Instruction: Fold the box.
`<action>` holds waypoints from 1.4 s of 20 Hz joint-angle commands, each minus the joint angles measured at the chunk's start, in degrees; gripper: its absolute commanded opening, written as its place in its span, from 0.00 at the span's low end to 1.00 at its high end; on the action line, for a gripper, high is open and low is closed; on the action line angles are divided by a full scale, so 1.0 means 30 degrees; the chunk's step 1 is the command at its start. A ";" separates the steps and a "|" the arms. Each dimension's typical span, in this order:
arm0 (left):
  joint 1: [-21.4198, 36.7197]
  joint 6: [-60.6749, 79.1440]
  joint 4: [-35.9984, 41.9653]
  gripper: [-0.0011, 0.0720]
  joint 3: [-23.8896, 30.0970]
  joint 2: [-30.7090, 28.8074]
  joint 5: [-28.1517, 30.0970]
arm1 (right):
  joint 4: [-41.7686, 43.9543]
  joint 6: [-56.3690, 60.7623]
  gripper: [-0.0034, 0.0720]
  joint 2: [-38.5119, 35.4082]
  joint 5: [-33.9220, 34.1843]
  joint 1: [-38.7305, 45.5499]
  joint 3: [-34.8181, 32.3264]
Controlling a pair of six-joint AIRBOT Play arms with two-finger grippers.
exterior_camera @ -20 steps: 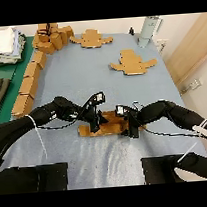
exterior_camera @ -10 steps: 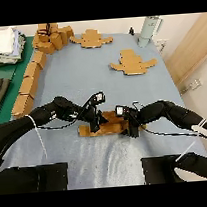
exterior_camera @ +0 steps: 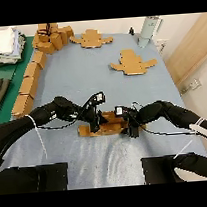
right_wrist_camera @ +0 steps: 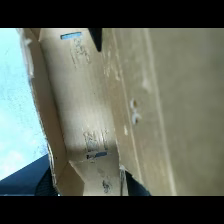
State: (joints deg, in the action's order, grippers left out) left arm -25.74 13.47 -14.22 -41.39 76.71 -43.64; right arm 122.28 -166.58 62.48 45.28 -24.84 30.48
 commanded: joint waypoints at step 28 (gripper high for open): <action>0.0000 0.0211 0.0058 0.03 -0.0029 -0.0007 0.0765 | -0.0189 0.0007 0.71 0.0022 0.0080 -0.0007 -0.0007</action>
State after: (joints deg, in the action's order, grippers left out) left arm -25.74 13.80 -13.91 -41.43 76.69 -42.33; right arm 121.71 -166.58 62.50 45.54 -24.84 30.50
